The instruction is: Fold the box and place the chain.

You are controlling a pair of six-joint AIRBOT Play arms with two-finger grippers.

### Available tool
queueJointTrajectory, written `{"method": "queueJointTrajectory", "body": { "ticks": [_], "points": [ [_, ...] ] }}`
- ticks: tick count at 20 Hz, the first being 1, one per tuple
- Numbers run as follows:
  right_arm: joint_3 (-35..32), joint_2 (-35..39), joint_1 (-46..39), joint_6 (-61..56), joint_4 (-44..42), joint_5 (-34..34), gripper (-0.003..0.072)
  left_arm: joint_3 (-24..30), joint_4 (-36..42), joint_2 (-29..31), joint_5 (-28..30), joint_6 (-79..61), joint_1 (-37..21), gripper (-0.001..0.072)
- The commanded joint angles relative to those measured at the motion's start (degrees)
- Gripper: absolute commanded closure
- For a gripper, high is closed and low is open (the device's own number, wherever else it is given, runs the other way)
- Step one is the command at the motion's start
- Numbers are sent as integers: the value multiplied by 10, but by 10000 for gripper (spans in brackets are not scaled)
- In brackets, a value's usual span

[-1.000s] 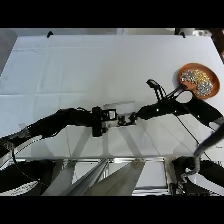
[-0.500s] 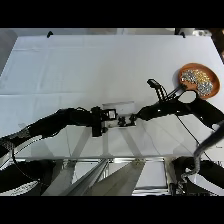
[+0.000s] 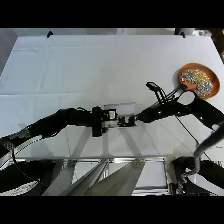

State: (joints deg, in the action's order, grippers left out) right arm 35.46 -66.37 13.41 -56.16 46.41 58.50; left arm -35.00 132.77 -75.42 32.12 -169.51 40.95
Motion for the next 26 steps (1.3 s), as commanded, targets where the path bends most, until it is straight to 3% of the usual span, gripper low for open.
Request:
{"method": "queueJointTrajectory", "body": {
  "ticks": [1, 4, 9, 11, 12, 15, 18, 26],
  "points": [
    [0, 1, 0, -8, 7, 3, 676, 0, 0, 0, 0, 1, 0, 568],
    [0, 1, 0, -8, 19, -1, 676, 0, 0, 0, 0, 1, 0, 568],
    [2, 1, -63, -68, 74, -94, 656, 0, 0, 0, 0, 1, 0, 568],
    [13, 1, -112, -156, 146, -132, 408, 0, 0, 0, 0, 1, 0, 568],
    [21, 0, -134, -197, 202, -144, 366, 0, 0, 0, 0, 1, 0, 568],
    [33, 0, -192, -279, 310, -184, 367, 0, 0, 0, 0, 1, 0, 568],
    [33, -10, -228, -308, 316, -238, 367, 0, 0, 0, 0, 1, 0, 568],
    [35, -92, -230, -424, 316, -393, 371, 0, 0, 0, 0, 1, 0, 568]
  ]
}}
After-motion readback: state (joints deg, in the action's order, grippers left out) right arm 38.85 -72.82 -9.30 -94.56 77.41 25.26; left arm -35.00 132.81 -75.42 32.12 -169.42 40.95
